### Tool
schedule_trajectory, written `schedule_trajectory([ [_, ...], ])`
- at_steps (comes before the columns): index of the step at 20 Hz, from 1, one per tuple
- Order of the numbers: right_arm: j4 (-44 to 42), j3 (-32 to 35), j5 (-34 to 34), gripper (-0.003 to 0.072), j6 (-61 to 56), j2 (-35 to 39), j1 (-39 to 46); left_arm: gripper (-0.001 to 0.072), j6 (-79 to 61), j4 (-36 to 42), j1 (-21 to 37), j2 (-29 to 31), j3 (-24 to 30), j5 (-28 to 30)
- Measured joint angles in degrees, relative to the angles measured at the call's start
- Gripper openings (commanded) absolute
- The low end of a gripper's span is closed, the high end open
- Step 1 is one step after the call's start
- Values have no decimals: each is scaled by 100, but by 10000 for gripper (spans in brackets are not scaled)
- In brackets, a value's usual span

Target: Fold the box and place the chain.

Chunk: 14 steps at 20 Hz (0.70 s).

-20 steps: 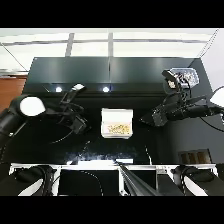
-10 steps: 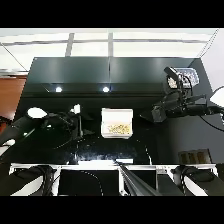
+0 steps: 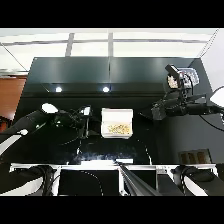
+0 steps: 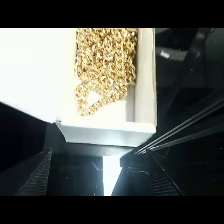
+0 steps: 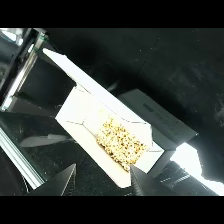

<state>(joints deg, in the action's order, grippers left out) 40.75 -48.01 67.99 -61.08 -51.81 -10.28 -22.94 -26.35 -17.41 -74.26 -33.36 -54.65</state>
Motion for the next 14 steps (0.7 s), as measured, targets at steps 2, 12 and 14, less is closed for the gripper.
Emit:
schedule_trajectory([
  [2, 0, 0, -2, 402, 0, 0, 0, 708, 74, -13, -90, -61, -61, -39],
  [12, 17, 0, -17, 402, 2, 0, 0, 708, 282, 44, -280, -151, -151, 17],
  [14, 22, 0, -28, 402, 2, 0, 0, 708, 308, 35, -330, -160, -162, 61],
])
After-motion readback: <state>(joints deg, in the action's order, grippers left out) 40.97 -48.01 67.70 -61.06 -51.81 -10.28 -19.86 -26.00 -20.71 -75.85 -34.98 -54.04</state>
